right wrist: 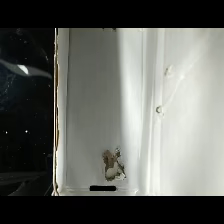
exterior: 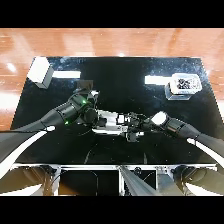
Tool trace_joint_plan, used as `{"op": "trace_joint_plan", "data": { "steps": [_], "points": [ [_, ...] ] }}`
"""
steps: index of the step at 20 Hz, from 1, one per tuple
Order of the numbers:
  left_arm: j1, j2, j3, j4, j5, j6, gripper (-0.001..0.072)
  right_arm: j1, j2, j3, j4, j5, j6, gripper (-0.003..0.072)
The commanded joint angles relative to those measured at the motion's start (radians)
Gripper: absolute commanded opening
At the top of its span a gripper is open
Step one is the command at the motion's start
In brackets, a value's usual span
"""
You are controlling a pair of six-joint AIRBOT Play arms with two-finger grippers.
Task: Fold the box and place the chain.
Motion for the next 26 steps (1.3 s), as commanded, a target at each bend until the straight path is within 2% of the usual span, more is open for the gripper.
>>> {"op": "trace_joint_plan", "data": {
  "steps": [1,6,7,8,11,17,23,26],
  "points": [
    [-0.001,-0.005,-0.001,-0.014,-0.005,0.012,0.0016,0.0,0.0,0.0,0.003,-0.01,-0.001,0.0514],
    [0.042,0.013,-0.001,-0.014,0.03,0.011,0.0016,-0.002,0.018,0.0,0.003,-0.037,-0.001,0.0521],
    [0.057,0.023,-0.001,-0.014,0.036,0.011,0.0017,-0.002,0.027,0.0,0.003,-0.037,0.0,0.0669],
    [0.072,0.032,-0.001,-0.014,0.036,0.011,0.0017,-0.002,0.035,0.0,0.002,-0.036,0.01,0.071],
    [0.093,0.043,-0.002,-0.006,0.051,0.011,0.0016,-0.002,0.065,0.0,-0.003,-0.036,0.019,0.071],
    [0.092,0.043,-0.004,0.016,0.071,-0.025,0.0016,-0.002,0.095,0.003,-0.123,-0.004,0.068,0.0708],
    [0.092,0.043,-0.074,0.014,0.022,-0.051,0.0016,0.003,0.081,0.003,-0.103,-0.052,0.13,0.0706],
    [0.092,0.042,-0.077,0.008,0.017,-0.053,0.0016,0.003,0.068,0.005,-0.102,-0.048,0.13,0.0707]
  ]
}}
